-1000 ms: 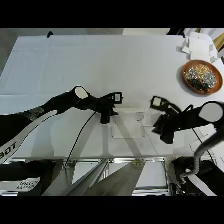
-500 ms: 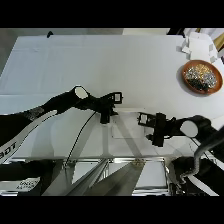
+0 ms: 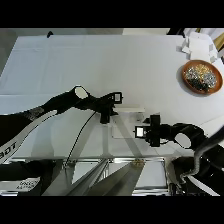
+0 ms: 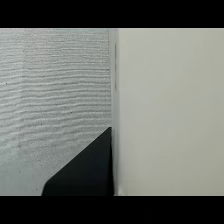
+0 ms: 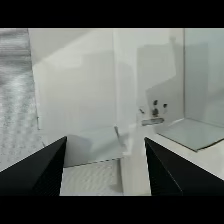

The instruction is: Fold the box and place the chain.

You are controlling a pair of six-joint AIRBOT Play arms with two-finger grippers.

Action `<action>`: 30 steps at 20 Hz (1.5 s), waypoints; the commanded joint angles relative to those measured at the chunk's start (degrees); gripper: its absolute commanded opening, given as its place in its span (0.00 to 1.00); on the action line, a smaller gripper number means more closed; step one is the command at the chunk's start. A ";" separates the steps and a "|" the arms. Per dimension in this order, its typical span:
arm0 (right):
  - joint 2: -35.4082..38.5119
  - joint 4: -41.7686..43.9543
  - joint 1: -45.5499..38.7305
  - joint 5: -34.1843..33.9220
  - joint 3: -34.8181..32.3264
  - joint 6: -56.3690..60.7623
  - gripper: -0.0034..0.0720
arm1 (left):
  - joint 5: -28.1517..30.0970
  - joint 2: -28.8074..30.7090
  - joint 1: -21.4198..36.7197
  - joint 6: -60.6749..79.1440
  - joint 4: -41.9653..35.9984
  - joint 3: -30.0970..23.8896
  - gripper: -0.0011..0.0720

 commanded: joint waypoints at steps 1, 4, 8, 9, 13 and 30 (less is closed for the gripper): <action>4.59 -0.31 0.33 -0.28 -0.31 -0.94 0.77 | 0.02 -0.02 -0.04 0.02 0.00 0.04 0.03; 8.85 -0.35 0.35 4.04 -0.46 -0.94 0.77 | 0.02 -0.02 -0.04 0.02 0.00 0.04 0.03; 9.16 -0.33 0.35 4.90 -3.85 -0.96 0.78 | 0.02 -0.02 -0.04 0.02 0.00 0.04 0.03; 9.16 -0.26 0.35 4.85 -4.79 -0.94 0.78 | 0.02 -0.02 -0.04 0.02 0.00 0.04 0.03; 9.01 0.39 0.35 1.92 -5.62 -0.94 0.88 | 0.02 -0.02 -0.04 0.02 0.00 0.04 0.03; 2.80 1.20 5.51 -9.14 -3.50 -1.09 0.88 | 0.02 -0.02 -0.04 0.02 0.00 0.04 0.03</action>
